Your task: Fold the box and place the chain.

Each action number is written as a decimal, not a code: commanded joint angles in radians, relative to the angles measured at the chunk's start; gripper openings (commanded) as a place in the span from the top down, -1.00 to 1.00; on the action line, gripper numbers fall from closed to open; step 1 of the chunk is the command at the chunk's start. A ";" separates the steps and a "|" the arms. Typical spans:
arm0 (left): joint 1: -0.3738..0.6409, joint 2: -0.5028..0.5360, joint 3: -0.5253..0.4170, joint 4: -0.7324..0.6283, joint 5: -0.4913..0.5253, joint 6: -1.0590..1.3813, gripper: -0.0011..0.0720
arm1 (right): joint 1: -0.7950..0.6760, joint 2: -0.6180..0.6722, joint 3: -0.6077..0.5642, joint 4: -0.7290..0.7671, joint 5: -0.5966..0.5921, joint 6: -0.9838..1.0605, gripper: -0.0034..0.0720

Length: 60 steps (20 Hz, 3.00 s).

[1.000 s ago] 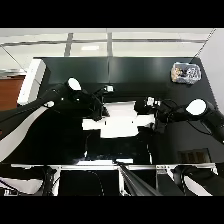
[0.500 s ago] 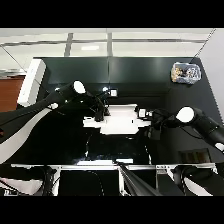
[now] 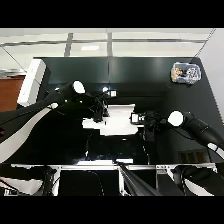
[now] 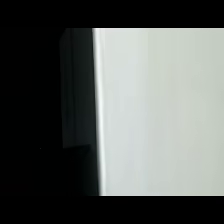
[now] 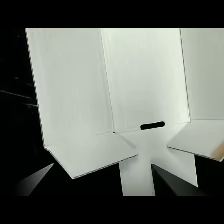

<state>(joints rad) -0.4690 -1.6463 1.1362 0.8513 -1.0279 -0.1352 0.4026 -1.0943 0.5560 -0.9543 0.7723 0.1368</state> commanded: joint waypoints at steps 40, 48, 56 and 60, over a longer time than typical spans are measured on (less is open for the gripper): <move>-0.018 -0.001 0.027 0.005 0.031 0.088 0.90 | -0.139 -0.094 0.103 0.349 -0.036 -0.360 -1.00; -0.018 -0.001 0.027 0.004 0.029 0.086 0.90 | -0.141 -0.213 0.103 0.378 0.027 -0.487 -1.00; -0.018 -0.001 0.027 0.004 0.029 0.080 0.90 | -0.143 -0.241 0.103 0.357 0.005 -0.502 -1.00; -0.018 -0.001 0.027 0.004 0.029 0.079 0.90 | -0.143 -0.255 0.103 0.381 0.002 -0.501 -0.99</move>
<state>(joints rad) -0.4873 -1.6470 1.1625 0.8551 -1.0004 -0.0559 0.2604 -1.3392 0.6594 -0.5930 0.7784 -0.3630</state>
